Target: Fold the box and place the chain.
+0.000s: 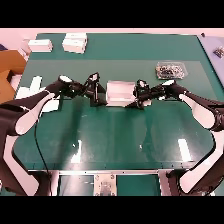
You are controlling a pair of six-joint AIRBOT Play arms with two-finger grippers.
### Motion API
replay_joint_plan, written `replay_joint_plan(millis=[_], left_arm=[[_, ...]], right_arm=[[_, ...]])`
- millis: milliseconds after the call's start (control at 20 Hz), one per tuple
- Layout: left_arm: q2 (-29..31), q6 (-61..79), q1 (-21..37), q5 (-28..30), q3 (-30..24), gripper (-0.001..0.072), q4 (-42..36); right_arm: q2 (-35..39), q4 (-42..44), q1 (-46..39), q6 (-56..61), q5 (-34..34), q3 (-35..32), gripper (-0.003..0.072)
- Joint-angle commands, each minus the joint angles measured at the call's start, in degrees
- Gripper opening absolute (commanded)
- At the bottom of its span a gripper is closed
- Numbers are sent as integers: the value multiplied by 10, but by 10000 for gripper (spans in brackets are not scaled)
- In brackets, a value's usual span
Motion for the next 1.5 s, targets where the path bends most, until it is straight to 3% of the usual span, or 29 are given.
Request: replay_joint_plan(millis=[0,550,750,1400,1450], left_arm=[[-2,15,-3,2,1,706,0],[-28,23,-13,-8,8,706,0],[-28,23,-33,27,8,706,20],[-28,7,-34,59,8,702,8],[-28,7,-34,59,8,632,8]], right_arm=[[0,0,0,0,0,0,575],[0,0,0,0,0,0,575],[0,0,0,0,0,0,575],[0,0,0,0,0,0,576],[0,0,0,0,0,0,575]])
